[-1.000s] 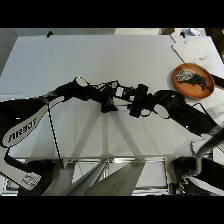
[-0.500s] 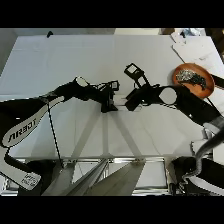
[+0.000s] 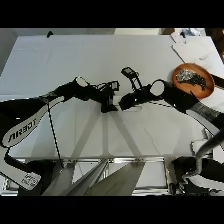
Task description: Fold the box and place the chain.
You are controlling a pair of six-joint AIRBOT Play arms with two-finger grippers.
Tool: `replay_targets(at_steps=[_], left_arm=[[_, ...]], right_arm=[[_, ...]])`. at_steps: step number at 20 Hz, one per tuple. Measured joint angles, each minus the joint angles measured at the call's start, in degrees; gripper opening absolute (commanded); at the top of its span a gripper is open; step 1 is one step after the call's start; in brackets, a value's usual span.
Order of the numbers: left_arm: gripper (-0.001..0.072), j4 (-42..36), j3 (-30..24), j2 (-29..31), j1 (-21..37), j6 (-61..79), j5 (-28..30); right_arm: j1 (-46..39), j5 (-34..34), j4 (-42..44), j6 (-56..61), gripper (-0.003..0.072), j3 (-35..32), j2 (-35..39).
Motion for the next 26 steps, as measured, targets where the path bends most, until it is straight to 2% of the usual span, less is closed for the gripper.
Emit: replay_targets(at_steps=[7,13,21,26], left_arm=[[0.0155,-0.3,0.0,0.0,0.0,-0.6,-0.2],[0.0155,-0.2,0.0,0.0,0.0,-0.3,-0.1],[0.0155,-0.1,0.0,0.0,0.0,-0.1,0.0],[0.0155,-0.1,0.0,0.0,0.0,-0.1,0.0]], right_arm=[[0.0,3.3,-0.6,0.0,0.0014,-0.1,1.5],[-1.2,-1.0,-3.2,0.4,0.0012,-0.7,8.3],[-8.2,-4.0,-2.4,0.2,0.0011,-10.3,11.1],[-9.5,-5.6,-2.5,0.0,0.0013,-12.8,9.8]])
